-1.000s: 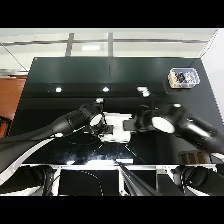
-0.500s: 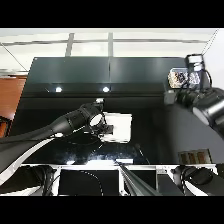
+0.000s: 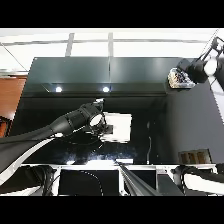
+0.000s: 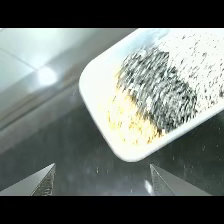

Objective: Fold the box and place the chain.

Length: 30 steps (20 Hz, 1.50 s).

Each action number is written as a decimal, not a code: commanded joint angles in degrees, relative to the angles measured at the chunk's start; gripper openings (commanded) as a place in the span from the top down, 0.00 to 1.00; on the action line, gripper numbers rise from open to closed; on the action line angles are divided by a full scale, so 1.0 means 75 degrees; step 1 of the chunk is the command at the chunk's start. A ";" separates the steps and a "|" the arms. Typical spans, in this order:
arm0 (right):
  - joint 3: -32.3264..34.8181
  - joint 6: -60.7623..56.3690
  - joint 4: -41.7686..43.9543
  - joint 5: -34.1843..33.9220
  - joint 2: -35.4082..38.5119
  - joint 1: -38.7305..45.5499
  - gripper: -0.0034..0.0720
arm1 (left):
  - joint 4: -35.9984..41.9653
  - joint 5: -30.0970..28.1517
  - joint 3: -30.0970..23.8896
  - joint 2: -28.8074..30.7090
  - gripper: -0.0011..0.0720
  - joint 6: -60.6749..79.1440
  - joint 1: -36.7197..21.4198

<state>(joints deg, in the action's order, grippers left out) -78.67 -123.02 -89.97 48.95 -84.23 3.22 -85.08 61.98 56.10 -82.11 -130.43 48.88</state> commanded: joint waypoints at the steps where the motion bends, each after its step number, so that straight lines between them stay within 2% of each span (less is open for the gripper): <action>1: -0.2404 -0.0484 0.0609 0.2279 -0.1789 0.0475 0.19 | -0.0017 0.0003 0.0003 0.0003 0.94 0.0003 -0.0006; 2: -0.2620 -0.0883 0.0627 0.2375 -0.1993 0.0539 0.30 | -0.0020 -0.0023 0.0003 0.0003 0.94 0.0003 -0.0006; 3: -0.2649 -0.1189 0.0731 0.2162 -0.2098 0.0571 0.30 | -0.0020 -0.0032 0.0003 0.0003 0.94 0.0003 -0.0009; 5: -0.2649 -0.1358 0.1070 0.1702 -0.2291 0.0592 0.30 | -0.0020 -0.0029 0.0003 0.0003 0.94 0.0003 -0.0006; 10: -0.2652 -0.1565 0.2203 0.1326 -0.2908 0.0697 0.31 | -0.0017 -0.0020 0.0003 0.0003 0.94 0.0003 -0.0006; 22: -0.2664 -0.1422 0.2492 0.1311 -0.3162 0.1000 0.30 | -0.0017 -0.0020 0.0003 0.0003 0.94 0.0003 -0.0006; 30: -0.2713 -0.0883 0.3191 0.1265 -0.3139 0.1113 0.31 | -0.0015 -0.0017 0.0003 0.0003 0.94 0.0003 -0.0006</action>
